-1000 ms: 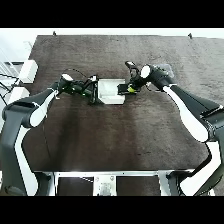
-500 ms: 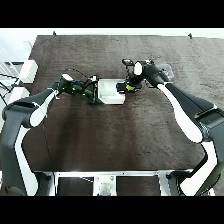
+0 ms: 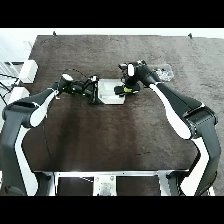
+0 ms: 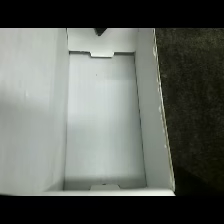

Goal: Fold the box and place the chain.

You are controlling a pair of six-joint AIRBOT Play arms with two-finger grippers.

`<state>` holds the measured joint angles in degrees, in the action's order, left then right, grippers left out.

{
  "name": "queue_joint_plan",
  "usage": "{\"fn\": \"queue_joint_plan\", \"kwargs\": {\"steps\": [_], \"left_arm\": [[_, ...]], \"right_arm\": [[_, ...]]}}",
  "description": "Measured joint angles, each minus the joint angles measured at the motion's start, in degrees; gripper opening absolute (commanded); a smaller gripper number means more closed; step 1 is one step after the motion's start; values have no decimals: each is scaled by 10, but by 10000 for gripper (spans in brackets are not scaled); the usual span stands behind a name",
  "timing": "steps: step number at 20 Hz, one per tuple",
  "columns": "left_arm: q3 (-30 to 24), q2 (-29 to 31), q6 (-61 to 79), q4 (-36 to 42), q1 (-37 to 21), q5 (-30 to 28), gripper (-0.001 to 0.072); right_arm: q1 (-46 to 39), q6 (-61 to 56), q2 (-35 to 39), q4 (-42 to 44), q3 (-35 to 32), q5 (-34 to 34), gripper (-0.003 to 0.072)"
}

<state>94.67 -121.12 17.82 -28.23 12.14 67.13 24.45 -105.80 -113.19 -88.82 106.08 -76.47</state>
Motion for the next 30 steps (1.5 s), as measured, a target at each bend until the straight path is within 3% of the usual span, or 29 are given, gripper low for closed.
{"fn": "queue_joint_plan", "kwargs": {"steps": [16, 17, 21, 22, 23, 24, 27, 29, 30], "left_arm": [[0, 0, 0, 0, 0, 0, 363], [0, 0, 0, 0, 0, 0, 363], [0, 0, -1, 0, 0, 0, 363], [0, 0, -1, 0, 0, 0, 363], [0, 0, 1, 0, 0, 0, 363], [0, 0, 0, 0, 0, -1, 363], [0, 0, 0, 0, 0, -1, 363], [0, 0, 0, 0, 0, -1, 363], [0, 0, 0, 0, 0, -1, 363]], "right_arm": [[21, -99, -4, -15, 10, -23, 103], [22, -106, -4, -16, 10, -24, 19], [22, -123, -4, -15, 10, -23, 20], [22, -125, -4, -15, 10, -23, 72], [22, -125, -4, -15, 10, -23, 245], [22, -125, -5, -10, 10, -22, 318], [21, -128, -5, -12, 14, -21, 320], [19, -128, -3, -14, 20, -22, 435], [19, -125, -1, -13, 24, -25, 438]]}}
